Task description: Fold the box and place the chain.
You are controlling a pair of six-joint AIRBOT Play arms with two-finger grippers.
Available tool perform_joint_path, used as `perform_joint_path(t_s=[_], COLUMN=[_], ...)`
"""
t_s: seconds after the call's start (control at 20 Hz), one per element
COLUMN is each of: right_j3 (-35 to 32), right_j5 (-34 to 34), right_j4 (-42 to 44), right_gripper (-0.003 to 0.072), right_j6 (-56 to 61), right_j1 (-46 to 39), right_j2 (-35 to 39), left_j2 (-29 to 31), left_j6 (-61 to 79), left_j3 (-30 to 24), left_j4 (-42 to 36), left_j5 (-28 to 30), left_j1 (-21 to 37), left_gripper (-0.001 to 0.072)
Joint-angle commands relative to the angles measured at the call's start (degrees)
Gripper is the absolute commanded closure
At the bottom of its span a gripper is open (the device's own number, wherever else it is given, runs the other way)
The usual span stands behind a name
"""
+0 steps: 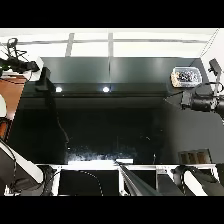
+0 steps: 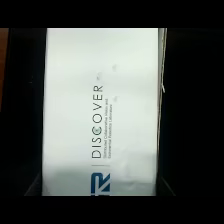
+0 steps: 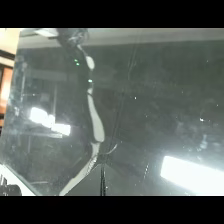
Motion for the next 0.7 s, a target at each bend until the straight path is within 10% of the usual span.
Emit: perform_joint_path(t_s=[0.0,0.05,0.1,0.45,0.5,0.6,0.65], right_j3=[0.07,0.07,0.07,0.39,1.07,5.05,7.91], right_j5=[-0.94,-0.87,-0.81,4.52,4.7,4.35,4.92], right_j4=[0.24,0.26,0.28,3.23,2.75,-2.82,-7.65], right_gripper=[0.0671,0.0671,0.0671,0.0671,0.0671,0.0672,0.0673], right_j6=[0.02,0.02,0.02,-0.02,-0.02,0.66,3.02], right_j1=[0.02,0.02,0.02,0.0,-0.09,-0.09,-0.09], right_j2=[0.02,0.02,0.02,0.13,0.13,0.13,0.2], left_j2=[-2.95,-2.4,-1.62,13.4,15.69,19.67,22.03], left_j6=[0.37,0.33,-0.76,-5.14,-7.65,-16.7,-20.9], left_j3=[2.1,2.12,2.16,2.12,2.1,1.09,-0.57], left_j4=[4.83,4.85,4.96,5.51,6.08,6.73,5.7], left_j5=[-0.79,-0.46,-0.46,-16.44,-21.79,-32.04,-35.76], left_j1=[-1.31,-1.81,-2.32,-2.82,-2.82,-2.82,-2.91], left_gripper=[0.0383,0.0073,0.0001,0.0008,0.0067,0.0668,0.068])
